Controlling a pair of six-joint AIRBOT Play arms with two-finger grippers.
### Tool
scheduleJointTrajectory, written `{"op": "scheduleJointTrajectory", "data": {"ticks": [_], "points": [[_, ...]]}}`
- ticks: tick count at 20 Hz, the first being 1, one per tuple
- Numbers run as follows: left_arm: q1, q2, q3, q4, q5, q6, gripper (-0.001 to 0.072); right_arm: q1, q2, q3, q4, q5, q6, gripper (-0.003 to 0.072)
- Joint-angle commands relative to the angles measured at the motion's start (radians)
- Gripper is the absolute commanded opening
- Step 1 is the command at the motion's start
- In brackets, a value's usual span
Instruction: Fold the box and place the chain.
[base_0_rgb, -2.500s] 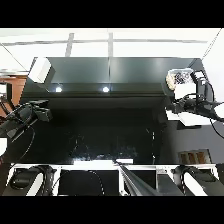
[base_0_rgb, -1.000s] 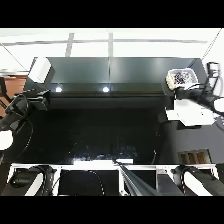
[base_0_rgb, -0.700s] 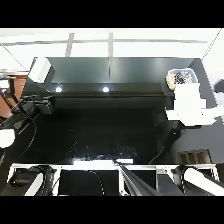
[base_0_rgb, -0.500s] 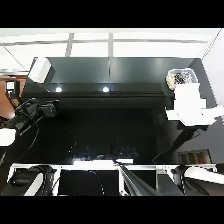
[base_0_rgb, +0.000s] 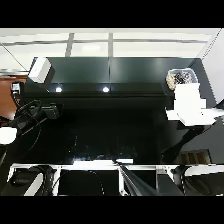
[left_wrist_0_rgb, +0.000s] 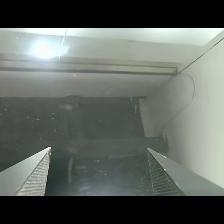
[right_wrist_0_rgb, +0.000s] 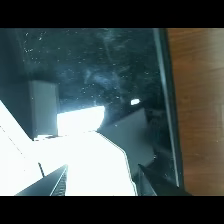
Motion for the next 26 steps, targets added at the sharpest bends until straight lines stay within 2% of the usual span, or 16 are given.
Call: {"op": "scheduleJointTrajectory", "data": {"ticks": [1, 2, 3, 4, 5, 7, 8, 10, 11, 14, 19, 22, 24, 26], "points": [[0.0, -0.001, 0.0, -0.003, -0.002, 0.0, 0.0714, 0.013, -0.023, 0.009, -0.039, 0.027, -0.037, 0.0474], [0.0, -0.001, 0.0, -0.003, -0.002, 0.0, 0.0714, 0.012, -0.023, 0.009, -0.043, 0.036, -0.037, 0.042], [0.0, -0.001, 0.0, -0.003, -0.002, 0.0, 0.0714, 0.012, -0.023, 0.009, -0.043, 0.049, -0.037, 0.0214], [0.0, -0.001, 0.0, -0.003, -0.002, 0.0, 0.0715, 0.012, -0.022, 0.009, -0.043, 0.06, -0.037, 0.01], [0.0, -0.001, 0.0, -0.003, -0.002, 0.0, 0.0715, 0.012, -0.021, 0.009, -0.038, 0.082, -0.037, 0.0018], [0.0, -0.001, 0.0, -0.003, -0.002, 0.0, 0.0714, 0.012, -0.013, 0.009, 0.024, 0.144, -0.037, 0.0017], [0.0, -0.001, 0.0, -0.003, -0.002, 0.0, 0.0714, 0.012, 0.007, 0.004, 0.1, 0.148, -0.037, 0.0017], [0.0, -0.001, 0.0, -0.003, -0.002, 0.0, 0.0711, 0.016, 0.082, -0.04, 0.253, 0.145, -0.037, 0.0017], [0.0, -0.001, 0.0, -0.003, -0.002, 0.0, 0.071, 0.024, 0.131, -0.074, 0.281, 0.145, -0.037, 0.0017], [0.0, -0.001, 0.0, -0.004, 0.002, -0.003, 0.0693, 0.058, 0.321, -0.223, 0.329, 0.127, -0.045, 0.0017], [0.0, -0.01, -0.002, -0.005, -0.05, -0.06, 0.0694, 0.184, 0.657, -0.573, 0.436, 0.036, -0.046, 0.0017], [0.0, -0.023, 0.0, -0.092, -0.089, -0.049, 0.0693, 0.335, 0.822, -0.824, 0.621, -0.098, -0.049, 0.0017], [-0.005, -0.076, 0.018, -0.221, -0.171, 0.007, 0.0693, 0.497, 0.917, -0.995, 0.787, -0.247, -0.077, 0.0017], [-0.021, -0.152, 0.051, -0.4, -0.249, 0.176, 0.0693, 0.692, 0.961, -1.113, 0.859, -0.412, -0.082, 0.0017]]}}
